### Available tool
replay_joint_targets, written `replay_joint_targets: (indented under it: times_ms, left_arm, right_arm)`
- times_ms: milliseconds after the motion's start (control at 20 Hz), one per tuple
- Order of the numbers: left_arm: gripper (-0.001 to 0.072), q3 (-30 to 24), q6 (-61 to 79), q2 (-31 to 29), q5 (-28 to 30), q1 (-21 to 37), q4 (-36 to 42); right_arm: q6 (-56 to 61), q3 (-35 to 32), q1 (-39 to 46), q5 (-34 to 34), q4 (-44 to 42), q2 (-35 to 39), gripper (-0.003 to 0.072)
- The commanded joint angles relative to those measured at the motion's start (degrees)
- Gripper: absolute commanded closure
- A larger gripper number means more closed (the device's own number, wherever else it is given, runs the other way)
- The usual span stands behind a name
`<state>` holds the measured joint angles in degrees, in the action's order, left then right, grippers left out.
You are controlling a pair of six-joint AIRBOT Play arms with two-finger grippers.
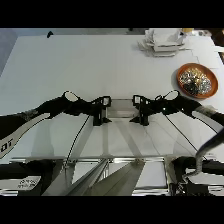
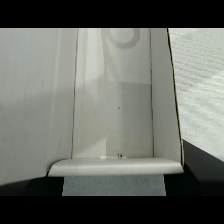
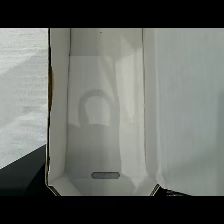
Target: Fold the box and place the chain.
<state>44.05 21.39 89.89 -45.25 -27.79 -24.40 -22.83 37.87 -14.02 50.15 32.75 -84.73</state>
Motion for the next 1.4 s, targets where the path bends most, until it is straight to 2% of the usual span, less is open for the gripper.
replay_joint_targets:
  times_ms: [0,400,550,600,700,900,1150,1200,1350]
  left_arm:
    - [0.0555,0.0,0.0,0.0,0.0,0.0,-0.1]
    - [0.0555,0.0,0.0,0.0,0.0,0.0,-0.1]
    - [0.0555,0.0,0.0,0.0,0.0,0.0,-0.1]
    - [0.0555,0.0,0.0,0.0,0.0,0.0,-0.1]
    - [0.0555,0.0,0.0,0.0,0.0,0.0,-0.1]
    - [0.0555,0.0,0.0,0.0,0.0,0.0,-0.1]
    - [0.0555,0.0,0.0,0.0,0.0,0.0,-0.1]
    - [0.0555,0.0,0.0,0.0,0.0,0.0,-0.1]
    - [0.0555,0.0,0.0,0.0,0.0,0.0,-0.1]
  right_arm:
    - [0.0,0.0,0.0,0.0,0.0,0.0,0.0346]
    - [0.0,0.0,0.0,0.3,-0.2,0.0,0.0346]
    - [0.1,0.0,0.0,2.3,0.2,0.0,0.0346]
    - [0.1,0.0,0.0,2.9,0.5,0.0,0.0311]
    - [1.8,0.0,0.0,2.8,2.2,1.2,-0.0031]
    - [11.6,0.0,1.7,3.3,10.4,6.6,-0.0023]
    - [21.6,0.0,6.9,5.6,19.1,17.1,0.0004]
    - [21.6,0.0,7.9,6.2,19.0,19.4,0.0063]
    - [21.4,0.0,8.7,9.0,12.9,25.2,0.0412]
